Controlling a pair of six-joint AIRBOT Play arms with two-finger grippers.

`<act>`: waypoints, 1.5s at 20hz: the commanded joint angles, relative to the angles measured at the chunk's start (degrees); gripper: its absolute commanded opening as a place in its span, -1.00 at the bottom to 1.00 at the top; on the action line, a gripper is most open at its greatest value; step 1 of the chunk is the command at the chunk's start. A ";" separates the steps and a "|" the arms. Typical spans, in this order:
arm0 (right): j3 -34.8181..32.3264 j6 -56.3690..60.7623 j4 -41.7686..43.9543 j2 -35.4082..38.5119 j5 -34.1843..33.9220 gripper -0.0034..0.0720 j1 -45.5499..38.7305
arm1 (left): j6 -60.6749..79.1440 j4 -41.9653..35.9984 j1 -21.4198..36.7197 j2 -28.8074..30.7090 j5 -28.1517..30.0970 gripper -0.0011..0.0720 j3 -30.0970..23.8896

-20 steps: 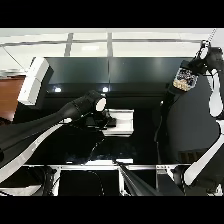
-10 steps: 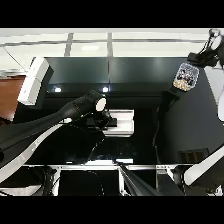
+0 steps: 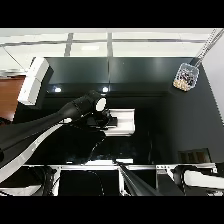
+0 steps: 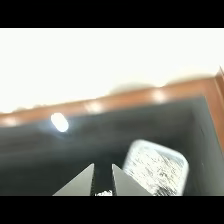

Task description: Fold the box and place the chain.

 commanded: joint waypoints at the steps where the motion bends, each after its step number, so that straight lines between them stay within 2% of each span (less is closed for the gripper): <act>1: 0.00 -2.21 9.42 11.41 -0.85 -0.87 0.07 | 0.02 0.00 -0.02 -0.04 0.66 -0.88 0.00; 4: 0.00 -2.62 14.36 18.36 -0.55 -0.88 0.07 | 0.02 0.00 -0.02 -0.04 0.68 -0.88 0.00; 7: 0.00 -2.56 18.84 22.47 3.63 -0.88 0.07 | 0.02 0.00 -0.02 -0.04 0.66 -0.88 0.00; 9: 0.00 -2.56 24.11 23.69 7.74 -0.88 0.07 | 0.02 0.00 -0.02 -0.04 0.61 -0.88 0.00; 14: 0.00 -2.32 40.85 24.09 12.66 -0.87 0.39 | 0.02 0.00 -0.02 -0.04 0.48 -0.88 0.00; 18: -2.40 -1.20 36.98 24.00 23.28 -0.87 7.43 | 0.02 0.00 -0.02 -0.04 0.52 -0.88 0.00; 21: -9.51 -0.83 34.12 24.00 28.61 -0.87 15.54 | 0.02 0.02 -0.02 -0.04 0.52 -0.88 0.00; 24: -19.50 -1.73 31.36 23.98 27.89 -0.87 24.00 | 0.02 0.00 -0.02 -0.04 0.57 -0.88 0.00; 26: -27.32 -1.81 29.64 23.96 24.39 -0.86 28.72 | 0.02 0.00 -0.02 -0.04 0.52 -0.88 0.00; 30: -42.99 -2.62 29.77 23.74 12.15 -0.86 35.71 | 0.02 0.00 -0.02 -0.04 0.55 -0.88 0.00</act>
